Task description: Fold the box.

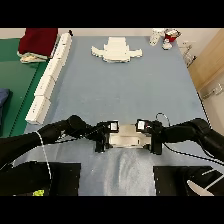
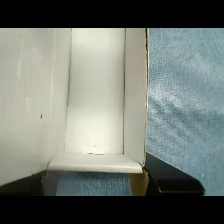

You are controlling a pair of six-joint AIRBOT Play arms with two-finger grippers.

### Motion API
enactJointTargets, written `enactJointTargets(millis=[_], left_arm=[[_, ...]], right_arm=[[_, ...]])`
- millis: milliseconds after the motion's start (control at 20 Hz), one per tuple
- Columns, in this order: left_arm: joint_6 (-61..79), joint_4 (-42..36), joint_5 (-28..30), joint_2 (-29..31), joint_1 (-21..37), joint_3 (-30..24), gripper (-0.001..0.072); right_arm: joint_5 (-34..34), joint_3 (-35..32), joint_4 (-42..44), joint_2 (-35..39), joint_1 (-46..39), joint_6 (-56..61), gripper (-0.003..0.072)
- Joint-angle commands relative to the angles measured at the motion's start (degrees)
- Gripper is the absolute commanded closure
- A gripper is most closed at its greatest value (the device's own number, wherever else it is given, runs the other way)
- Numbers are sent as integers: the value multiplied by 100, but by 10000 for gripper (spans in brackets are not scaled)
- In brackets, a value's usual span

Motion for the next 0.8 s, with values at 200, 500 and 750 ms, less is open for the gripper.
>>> enactJointTargets(millis=[200, 500, 750], left_arm=[[4, 9, 7, 4, -2, 0, 257], [7, 15, 149, 4, 0, 4, 256], [138, 13, 153, 4, -2, 4, 256]], right_arm=[[-1961, 446, -503, 1333, 0, 4594, -21], [-1482, 439, 1405, 1425, 162, 6306, 252], [-835, 439, 1394, 984, 254, 6312, 253]])
